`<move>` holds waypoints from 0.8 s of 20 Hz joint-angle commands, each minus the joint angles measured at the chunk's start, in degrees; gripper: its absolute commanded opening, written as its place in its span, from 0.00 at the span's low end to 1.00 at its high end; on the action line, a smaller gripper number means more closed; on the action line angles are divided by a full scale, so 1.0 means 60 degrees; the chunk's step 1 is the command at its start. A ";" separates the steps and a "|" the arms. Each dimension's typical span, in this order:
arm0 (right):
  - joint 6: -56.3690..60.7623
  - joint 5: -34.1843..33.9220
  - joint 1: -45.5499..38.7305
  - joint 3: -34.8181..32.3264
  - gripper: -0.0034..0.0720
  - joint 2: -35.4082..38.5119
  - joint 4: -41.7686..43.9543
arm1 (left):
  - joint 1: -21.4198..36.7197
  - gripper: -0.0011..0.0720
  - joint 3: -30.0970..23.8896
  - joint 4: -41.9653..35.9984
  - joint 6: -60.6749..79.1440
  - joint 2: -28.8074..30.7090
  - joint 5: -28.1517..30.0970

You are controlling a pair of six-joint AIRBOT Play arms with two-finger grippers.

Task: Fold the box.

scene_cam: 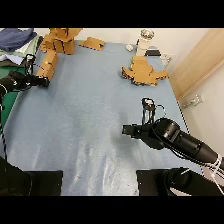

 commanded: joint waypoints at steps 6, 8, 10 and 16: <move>0.0004 0.0007 -0.0004 0.0007 0.05 0.0004 0.0015 | 0.0058 0.99 0.0015 0.0911 -0.1228 0.0237 -0.0637; 0.0000 0.0007 -0.0004 0.0007 0.05 0.0004 0.0015 | 0.0193 0.99 0.0015 0.0911 -0.1308 0.0514 -0.0925; 0.0000 0.0007 -0.0004 0.0007 0.05 0.0004 0.0015 | 0.0495 0.99 0.0015 0.0911 -0.1588 0.0933 -0.1730; 0.0004 0.0018 -0.0007 0.0007 0.05 0.0000 0.0098 | 0.1249 0.81 0.0015 0.0973 -0.2084 0.2798 -0.5038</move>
